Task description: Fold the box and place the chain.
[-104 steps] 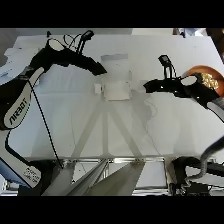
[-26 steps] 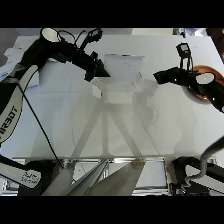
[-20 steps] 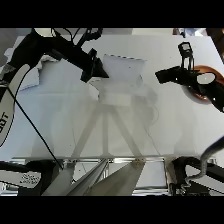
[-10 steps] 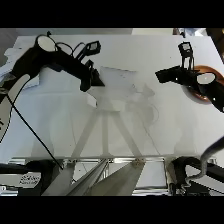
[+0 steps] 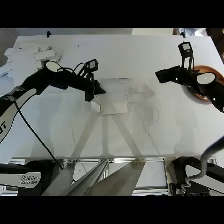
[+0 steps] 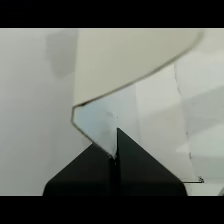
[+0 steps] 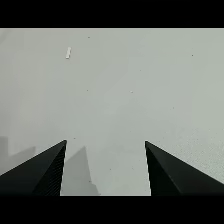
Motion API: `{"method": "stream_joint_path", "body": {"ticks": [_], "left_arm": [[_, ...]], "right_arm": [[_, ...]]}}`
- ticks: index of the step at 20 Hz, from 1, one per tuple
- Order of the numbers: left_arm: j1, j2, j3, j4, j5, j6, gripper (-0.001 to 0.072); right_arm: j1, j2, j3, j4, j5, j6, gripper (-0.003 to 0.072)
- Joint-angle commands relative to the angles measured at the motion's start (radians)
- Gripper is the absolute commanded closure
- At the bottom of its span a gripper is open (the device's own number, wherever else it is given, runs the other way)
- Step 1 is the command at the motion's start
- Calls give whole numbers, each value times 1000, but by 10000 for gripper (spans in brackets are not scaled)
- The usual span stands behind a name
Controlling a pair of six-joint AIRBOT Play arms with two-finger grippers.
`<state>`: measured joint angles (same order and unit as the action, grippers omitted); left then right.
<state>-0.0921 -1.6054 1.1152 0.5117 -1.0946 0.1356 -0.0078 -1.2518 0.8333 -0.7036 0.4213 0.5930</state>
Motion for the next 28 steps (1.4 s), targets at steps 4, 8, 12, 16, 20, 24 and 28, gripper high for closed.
{"method": "stream_joint_path", "body": {"ticks": [4, 8, 12, 16, 20, 24, 28], "left_arm": [[45, -40, -68, -87, 61, 168, 710], [55, -89, -68, -150, 55, 246, 710], [53, -137, -68, -155, 37, 269, 710], [53, -138, -65, -127, 67, 290, 710], [55, -138, -8, -55, 29, 283, 710], [46, -144, 42, -19, 1, 275, 710], [31, -179, 54, -16, -11, 271, 710]], "right_arm": [[0, 1, 0, 0, 0, 0, 148], [-1, 1, 0, 0, 0, 0, 148], [-1, 1, 0, 0, 0, 0, 148], [0, 1, 0, 0, 0, 0, 148], [-1, 1, 0, 0, 0, 0, 148], [-1, 1, 0, 0, 0, 0, 148], [-1, 1, 0, 0, 0, 0, 148]]}}
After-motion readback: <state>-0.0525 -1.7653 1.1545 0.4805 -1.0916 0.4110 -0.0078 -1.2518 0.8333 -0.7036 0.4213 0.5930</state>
